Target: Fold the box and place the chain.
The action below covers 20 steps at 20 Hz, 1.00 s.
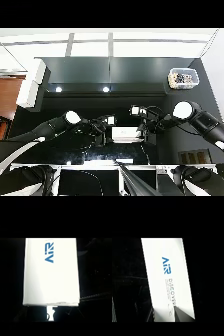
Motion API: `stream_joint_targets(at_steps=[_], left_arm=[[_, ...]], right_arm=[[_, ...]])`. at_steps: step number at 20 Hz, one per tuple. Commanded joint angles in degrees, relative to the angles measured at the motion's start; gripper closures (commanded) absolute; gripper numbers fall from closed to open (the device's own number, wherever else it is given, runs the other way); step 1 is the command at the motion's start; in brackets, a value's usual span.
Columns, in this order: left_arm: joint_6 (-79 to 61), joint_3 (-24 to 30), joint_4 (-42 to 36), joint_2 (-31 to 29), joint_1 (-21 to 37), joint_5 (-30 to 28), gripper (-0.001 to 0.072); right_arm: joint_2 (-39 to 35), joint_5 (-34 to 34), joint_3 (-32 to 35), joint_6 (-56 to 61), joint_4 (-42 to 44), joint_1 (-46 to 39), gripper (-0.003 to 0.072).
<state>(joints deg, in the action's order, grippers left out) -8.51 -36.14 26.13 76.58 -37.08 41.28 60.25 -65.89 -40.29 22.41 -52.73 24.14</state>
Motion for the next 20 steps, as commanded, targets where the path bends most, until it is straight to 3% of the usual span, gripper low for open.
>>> stream_joint_targets(at_steps=[1, 20], left_arm=[[-0.02, -0.02, -0.02, 0.04, 0.04, -0.2, 0.038], [0.0, -0.02, 0.0, 0.04, 0.04, -0.2, 0.0379]], right_arm=[[-0.11, 0.46, -0.02, 0.2, 0.22, 0.02, 0.0356], [-0.09, 1.86, 0.85, 1.03, -1.62, 0.02, 0.0369]])
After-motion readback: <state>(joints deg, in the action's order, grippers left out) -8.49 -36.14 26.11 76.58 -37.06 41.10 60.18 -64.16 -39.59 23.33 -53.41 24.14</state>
